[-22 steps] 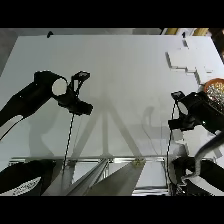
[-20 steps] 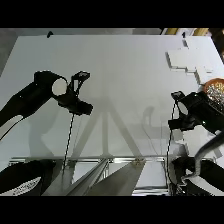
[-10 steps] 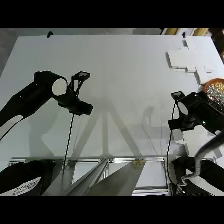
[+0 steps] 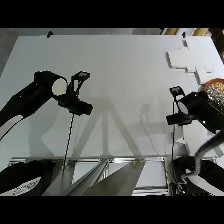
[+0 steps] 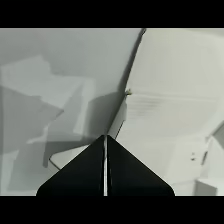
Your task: Fold the box and place the chain.
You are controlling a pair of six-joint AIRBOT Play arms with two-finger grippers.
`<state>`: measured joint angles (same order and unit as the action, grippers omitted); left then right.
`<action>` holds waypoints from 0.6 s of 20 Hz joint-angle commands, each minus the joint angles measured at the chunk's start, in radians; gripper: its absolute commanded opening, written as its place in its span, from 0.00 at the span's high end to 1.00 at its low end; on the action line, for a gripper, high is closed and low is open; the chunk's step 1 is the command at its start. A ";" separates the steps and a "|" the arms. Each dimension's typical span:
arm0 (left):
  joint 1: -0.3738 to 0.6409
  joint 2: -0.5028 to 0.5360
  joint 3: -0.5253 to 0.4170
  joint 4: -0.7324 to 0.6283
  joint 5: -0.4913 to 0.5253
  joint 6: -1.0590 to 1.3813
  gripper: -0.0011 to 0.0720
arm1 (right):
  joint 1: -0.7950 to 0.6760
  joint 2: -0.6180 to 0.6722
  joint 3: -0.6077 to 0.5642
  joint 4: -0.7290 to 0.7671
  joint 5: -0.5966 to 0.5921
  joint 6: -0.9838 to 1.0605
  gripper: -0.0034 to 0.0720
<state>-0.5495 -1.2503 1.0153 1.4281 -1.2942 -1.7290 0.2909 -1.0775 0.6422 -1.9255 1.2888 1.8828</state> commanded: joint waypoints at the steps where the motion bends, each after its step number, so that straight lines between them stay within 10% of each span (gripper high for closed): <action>1: -0.001 0.001 0.000 0.000 0.000 0.000 0.97 | -0.053 -0.001 0.039 -0.185 0.058 -0.065 0.93; 9: -0.001 0.001 0.000 0.000 0.000 0.000 0.97 | -0.689 0.002 0.081 -0.286 0.031 -0.381 0.92; 12: -0.001 0.001 0.000 0.000 0.000 0.000 0.97 | -0.895 0.000 0.081 -0.214 -0.043 -0.412 0.09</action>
<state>-0.5495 -1.2503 1.0153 1.4281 -1.2942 -1.7287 -0.4088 -1.0763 0.7200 -2.1830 1.3132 1.5360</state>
